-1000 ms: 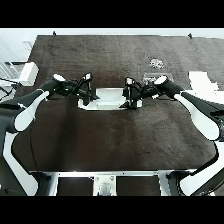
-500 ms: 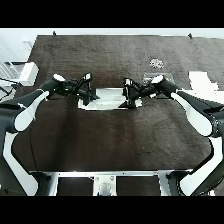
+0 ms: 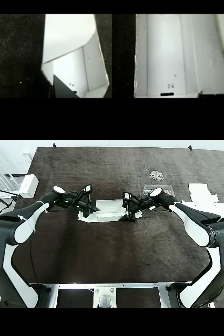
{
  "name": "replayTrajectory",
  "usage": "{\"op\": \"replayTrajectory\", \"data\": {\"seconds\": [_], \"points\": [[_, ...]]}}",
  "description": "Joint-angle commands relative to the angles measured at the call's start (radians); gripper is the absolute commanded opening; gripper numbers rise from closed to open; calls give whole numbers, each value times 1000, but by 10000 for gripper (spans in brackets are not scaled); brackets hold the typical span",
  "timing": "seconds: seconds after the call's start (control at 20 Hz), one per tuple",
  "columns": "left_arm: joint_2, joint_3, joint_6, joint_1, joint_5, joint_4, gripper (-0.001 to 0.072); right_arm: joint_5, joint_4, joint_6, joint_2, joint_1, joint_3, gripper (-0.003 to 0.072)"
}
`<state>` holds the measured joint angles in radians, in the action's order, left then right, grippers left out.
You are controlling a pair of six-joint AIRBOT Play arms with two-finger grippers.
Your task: Fold the box and place the chain.
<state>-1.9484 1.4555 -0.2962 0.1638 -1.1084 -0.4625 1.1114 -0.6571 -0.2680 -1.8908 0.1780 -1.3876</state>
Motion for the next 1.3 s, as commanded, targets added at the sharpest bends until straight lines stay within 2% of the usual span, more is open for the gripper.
{"op": "replayTrajectory", "data": {"seconds": [0.0, 1.25], "points": [[0, 0, 0, 0, 0, 0, 21, -3, 18, -2, -2, 3, -1, 654], [0, 0, 0, 0, 0, 0, 21, 31, 76, -3, -36, -18, -3, 654]]}}
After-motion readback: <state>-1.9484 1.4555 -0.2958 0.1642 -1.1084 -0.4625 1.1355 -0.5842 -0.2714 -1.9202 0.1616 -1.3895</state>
